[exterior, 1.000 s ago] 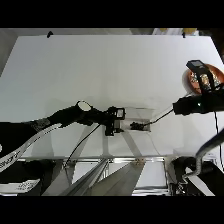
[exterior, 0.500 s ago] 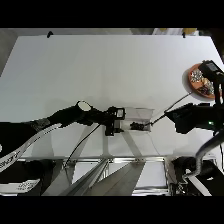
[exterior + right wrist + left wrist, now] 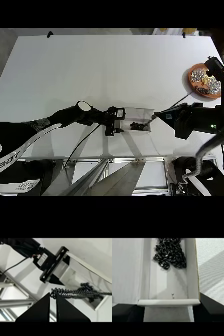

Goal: Fold the box and place the chain.

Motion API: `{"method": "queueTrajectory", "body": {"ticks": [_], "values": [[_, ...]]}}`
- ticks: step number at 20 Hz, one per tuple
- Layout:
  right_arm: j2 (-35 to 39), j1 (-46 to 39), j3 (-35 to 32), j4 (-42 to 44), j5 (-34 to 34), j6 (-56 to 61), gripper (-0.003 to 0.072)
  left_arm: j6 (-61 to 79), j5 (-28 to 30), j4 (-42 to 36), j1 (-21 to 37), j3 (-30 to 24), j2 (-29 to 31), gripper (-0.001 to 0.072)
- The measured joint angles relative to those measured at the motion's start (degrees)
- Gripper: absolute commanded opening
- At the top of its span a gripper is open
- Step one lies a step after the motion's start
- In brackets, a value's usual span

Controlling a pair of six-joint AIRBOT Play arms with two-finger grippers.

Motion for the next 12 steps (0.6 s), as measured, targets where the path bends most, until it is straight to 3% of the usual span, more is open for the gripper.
{"method": "queueTrajectory", "body": {"ticks": [4, 12], "values": [[0.0, 0.0, -1.7, 1.6, -2.5, -0.7, 0.0018, 0.0, 0.0, 0.0, 0.0, 0.0, 0.0, 0.0233], [-4.7, 0.0, -13.2, 2.3, -10.9, -7.8, 0.0019, 0.0, 0.0, 0.0, 0.0, 0.0, 0.0, 0.0233]]}}
